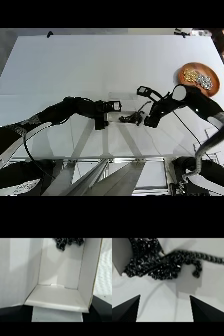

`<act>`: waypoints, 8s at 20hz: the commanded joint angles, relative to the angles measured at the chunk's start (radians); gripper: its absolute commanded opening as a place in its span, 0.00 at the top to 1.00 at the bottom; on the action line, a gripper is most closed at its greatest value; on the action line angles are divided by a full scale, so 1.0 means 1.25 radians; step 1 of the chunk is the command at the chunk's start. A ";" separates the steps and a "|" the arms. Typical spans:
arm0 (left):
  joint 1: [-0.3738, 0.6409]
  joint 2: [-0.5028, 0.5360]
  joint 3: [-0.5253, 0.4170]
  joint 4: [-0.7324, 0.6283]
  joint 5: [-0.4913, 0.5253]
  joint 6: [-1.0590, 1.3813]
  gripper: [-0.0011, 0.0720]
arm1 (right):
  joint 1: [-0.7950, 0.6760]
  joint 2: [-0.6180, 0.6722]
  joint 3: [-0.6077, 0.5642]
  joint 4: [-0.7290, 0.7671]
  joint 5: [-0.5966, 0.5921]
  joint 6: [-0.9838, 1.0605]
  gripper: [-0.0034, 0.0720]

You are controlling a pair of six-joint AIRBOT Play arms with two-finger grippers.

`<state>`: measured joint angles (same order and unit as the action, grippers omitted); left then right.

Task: Fold the box and place the chain.

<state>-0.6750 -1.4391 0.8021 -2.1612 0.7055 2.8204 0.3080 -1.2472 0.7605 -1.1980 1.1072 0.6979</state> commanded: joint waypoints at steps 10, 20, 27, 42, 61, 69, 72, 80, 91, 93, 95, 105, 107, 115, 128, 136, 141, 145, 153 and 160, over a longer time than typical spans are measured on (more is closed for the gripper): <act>0.000 0.001 0.000 0.000 0.000 0.000 0.44 | 0.019 -0.043 -0.010 0.066 -0.153 -0.265 0.17; 0.000 0.001 0.000 0.000 0.000 0.000 0.44 | 0.023 -0.044 -0.062 0.100 -0.175 -0.276 0.36; 0.000 0.001 0.000 0.000 0.000 0.000 0.44 | 0.023 -0.025 -0.062 0.115 -0.136 -0.272 0.93; 0.000 0.001 0.000 0.000 0.000 0.000 0.44 | 0.023 0.360 -0.060 0.240 -0.141 -0.179 0.93; 0.000 0.001 0.000 0.000 0.000 0.000 0.44 | 0.127 0.096 -0.059 0.432 -0.210 -0.221 0.70; 0.000 0.001 0.000 0.000 0.000 0.000 0.44 | -0.032 0.214 -0.058 0.438 -0.095 -0.249 0.56; 0.000 0.001 0.000 0.000 0.000 0.000 0.44 | -0.181 0.243 -0.059 0.366 0.059 -0.343 0.68; 0.000 0.001 0.000 0.000 0.000 0.000 0.44 | -0.172 0.127 -0.066 0.103 0.015 -0.478 0.18; 0.000 0.001 0.000 0.000 0.000 0.000 0.44 | -0.017 -0.029 -0.066 0.194 -0.157 -0.524 0.10; 0.000 0.001 0.000 0.000 0.000 0.000 0.44 | -0.002 -0.039 -0.066 0.206 -0.172 -0.524 0.11; 0.000 0.001 0.000 0.000 0.000 0.000 0.44 | 0.002 -0.040 -0.066 0.221 -0.181 -0.524 0.12; 0.000 0.001 0.000 0.000 0.000 0.000 0.44 | 0.002 -0.061 -0.066 0.252 -0.124 -0.523 0.77; 0.000 0.001 0.000 0.000 0.000 0.000 0.44 | 0.002 -0.061 -0.066 0.243 -0.099 -0.520 0.88; 0.000 0.001 0.000 0.000 0.000 0.000 0.44 | 0.001 0.040 -0.064 0.137 -0.077 -0.441 0.93; 0.000 0.001 0.000 0.000 0.000 0.000 0.44 | 0.005 0.339 0.008 0.446 -0.122 -0.401 0.93; 0.000 0.001 0.000 0.000 0.000 0.000 0.44 | 0.103 0.143 0.008 0.411 -0.126 -0.358 0.93; 0.000 0.001 0.000 0.000 0.000 0.000 0.44 | 0.071 0.064 0.008 0.321 -0.134 -0.263 0.60; 0.000 0.001 0.000 0.000 0.000 0.000 0.44 | 0.009 0.097 0.008 0.324 -0.099 -0.263 0.58; 0.000 0.001 0.000 0.000 0.001 0.000 0.44 | -0.088 0.141 -0.042 0.069 -0.051 -0.184 0.46; 0.000 0.001 0.000 0.000 0.000 0.000 0.44 | -0.004 0.059 -0.086 0.076 -0.128 -0.213 0.41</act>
<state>-0.6750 -1.4387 0.8021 -2.1609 0.7055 2.8201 0.2665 -1.1320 0.6651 -1.0851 0.9894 0.4335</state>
